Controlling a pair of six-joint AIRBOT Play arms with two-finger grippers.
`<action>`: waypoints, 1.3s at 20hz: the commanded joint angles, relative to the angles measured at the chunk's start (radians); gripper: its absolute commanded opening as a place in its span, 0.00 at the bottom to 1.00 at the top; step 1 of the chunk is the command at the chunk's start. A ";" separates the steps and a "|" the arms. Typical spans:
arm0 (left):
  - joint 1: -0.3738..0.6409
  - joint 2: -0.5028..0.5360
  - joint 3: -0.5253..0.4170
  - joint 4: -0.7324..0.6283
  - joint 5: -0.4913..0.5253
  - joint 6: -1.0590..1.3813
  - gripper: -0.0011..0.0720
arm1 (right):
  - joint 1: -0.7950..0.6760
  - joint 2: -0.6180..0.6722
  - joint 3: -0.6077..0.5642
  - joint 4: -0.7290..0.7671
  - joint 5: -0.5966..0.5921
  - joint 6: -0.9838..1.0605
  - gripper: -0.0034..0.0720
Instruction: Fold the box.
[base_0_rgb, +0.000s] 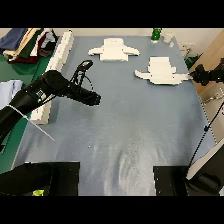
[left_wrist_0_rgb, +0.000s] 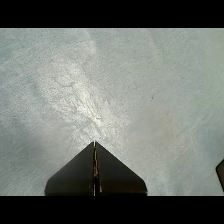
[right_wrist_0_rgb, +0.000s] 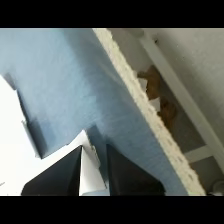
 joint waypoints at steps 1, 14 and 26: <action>0.000 -0.001 0.000 0.000 0.001 0.000 0.03 | 0.011 0.010 0.002 0.090 -0.115 -0.041 0.36; 0.000 -0.001 0.000 0.000 0.000 0.000 0.03 | 0.068 0.217 -0.155 0.103 -0.329 -0.119 0.04; 0.000 -0.001 0.000 0.000 0.000 0.000 0.03 | 0.269 1.040 -1.295 0.088 -0.063 -0.204 0.04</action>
